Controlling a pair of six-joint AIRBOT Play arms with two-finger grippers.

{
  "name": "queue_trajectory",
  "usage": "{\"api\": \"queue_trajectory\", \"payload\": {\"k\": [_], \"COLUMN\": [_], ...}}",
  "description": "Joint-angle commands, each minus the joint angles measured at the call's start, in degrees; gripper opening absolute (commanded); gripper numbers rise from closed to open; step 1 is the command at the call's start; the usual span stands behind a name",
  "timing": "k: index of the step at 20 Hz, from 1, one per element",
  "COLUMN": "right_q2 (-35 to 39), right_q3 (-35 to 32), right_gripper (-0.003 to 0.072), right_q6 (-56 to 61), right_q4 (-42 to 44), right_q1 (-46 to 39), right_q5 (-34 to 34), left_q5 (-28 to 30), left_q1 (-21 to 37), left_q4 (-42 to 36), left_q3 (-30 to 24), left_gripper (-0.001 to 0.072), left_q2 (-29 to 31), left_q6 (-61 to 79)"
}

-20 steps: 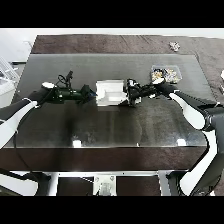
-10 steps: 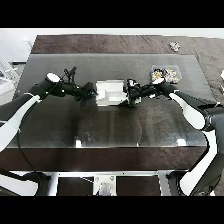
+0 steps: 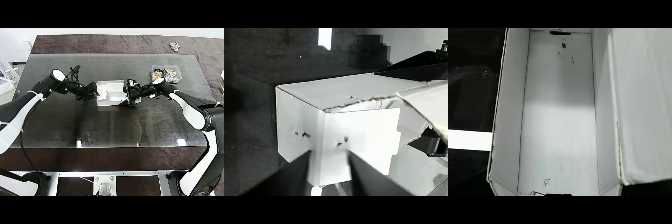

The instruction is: Fold the box and place the chain.

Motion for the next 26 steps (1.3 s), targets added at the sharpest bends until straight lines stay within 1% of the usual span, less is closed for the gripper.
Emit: {"api": "queue_trajectory", "payload": {"k": [1, 2, 3, 10, 14, 15, 16, 17, 18, 26], "right_q2": [-0.02, -0.02, -0.02, -0.02, -0.02, -0.02, -0.02, -0.02, -0.02, -0.02], "right_q3": [-0.02, 0.00, -0.02, -0.02, -0.02, 0.00, -0.02, -0.02, -0.02, 0.00], "right_gripper": [0.0590, 0.0591, 0.0590, 0.0591, 0.0590, 0.0591, 0.0590, 0.0591, 0.0591, 0.0590], "right_q6": [0.02, 0.02, 0.02, 0.02, 0.02, 0.00, 0.00, 0.02, 0.02, 0.02], "right_q4": [0.02, 0.02, 0.02, 0.02, 0.02, 0.02, 0.02, 0.02, 0.02, 0.02], "right_q1": [0.00, 0.00, 0.00, 0.00, 0.00, 0.00, 0.00, 0.00, 0.00, 0.00], "right_q5": [0.00, 0.00, 0.00, 0.00, 0.00, 0.00, 0.00, 0.00, 0.00, 0.00], "left_q5": [-1.05, -1.07, -1.27, -0.50, 0.59, 0.79, 1.38, 1.90, 2.10, 1.60], "left_q1": [-0.26, -0.28, -0.28, -1.88, -2.93, -3.23, -3.63, -4.00, -4.09, -5.03], "left_q4": [2.58, 2.80, 3.56, 7.80, 8.20, 8.37, 8.66, 8.76, 9.01, 11.43], "left_q3": [0.83, 1.11, 1.49, 1.92, 1.92, 1.95, 1.95, 1.95, 1.99, 2.86], "left_gripper": [0.0601, 0.0660, 0.0644, 0.0643, 0.0641, 0.0632, 0.0447, 0.0340, 0.0365, 0.0365], "left_q2": [-0.02, -0.04, -0.04, -0.04, -0.11, -0.13, -0.13, -0.13, -0.13, -0.37], "left_q6": [-0.70, -0.26, -0.37, -2.40, -2.45, -2.45, -2.45, -2.45, -2.47, -4.09]}}
